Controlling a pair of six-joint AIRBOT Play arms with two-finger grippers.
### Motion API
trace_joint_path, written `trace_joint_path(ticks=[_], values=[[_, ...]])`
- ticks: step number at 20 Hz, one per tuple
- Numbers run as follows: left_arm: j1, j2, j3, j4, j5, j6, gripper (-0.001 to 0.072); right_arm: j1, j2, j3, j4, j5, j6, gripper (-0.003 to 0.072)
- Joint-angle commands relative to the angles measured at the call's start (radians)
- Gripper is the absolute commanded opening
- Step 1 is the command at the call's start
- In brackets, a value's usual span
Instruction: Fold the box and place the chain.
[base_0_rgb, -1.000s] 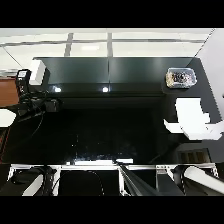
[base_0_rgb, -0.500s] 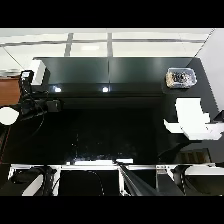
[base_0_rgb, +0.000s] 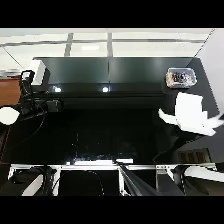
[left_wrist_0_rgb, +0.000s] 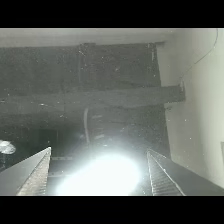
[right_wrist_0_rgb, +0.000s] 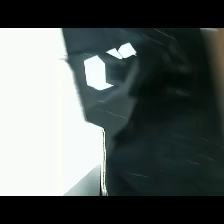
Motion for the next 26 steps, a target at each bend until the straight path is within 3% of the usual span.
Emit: trace_joint_path(ticks=[1, 5, 8, 13, 15, 17, 22, 26], values=[[-0.001, 0.0, 0.0, 0.0, 0.001, 0.0, 0.0709, 0.113, 0.168, -0.128, 0.236, -0.035, -0.01, 0.0019], [-0.004, 0.0, 0.0, -0.01, -0.002, 0.0, 0.0708, 0.351, 0.402, -0.338, 0.332, -0.183, 0.056, 0.0019], [-0.029, 0.0, 0.0, -0.058, -0.001, 0.011, 0.0708, 0.539, 0.557, -0.525, 0.498, -0.365, 0.093, 0.0019], [-0.118, -0.074, 0.022, -0.17, -0.007, 0.047, 0.0708, 0.918, 0.612, -0.769, 0.716, -0.76, 0.095, 0.0019], [-0.125, -0.159, 0.073, -0.237, -0.05, 0.051, 0.0708, 1.038, 0.609, -0.819, 0.716, -0.894, 0.146, 0.002], [-0.115, -0.285, 0.159, -0.338, -0.136, 0.099, 0.0708, 1.097, 0.605, -0.844, 0.715, -0.94, 0.165, 0.002], [-0.077, -0.662, 0.389, -0.765, -0.378, 0.354, 0.0708, 1.107, 0.605, -0.85, 0.714, -0.924, 0.165, 0.002], [-0.082, -0.845, 0.51, -0.826, -0.395, 0.409, 0.0708, 1.107, 0.605, -0.85, 0.712, -0.916, 0.165, 0.002]])
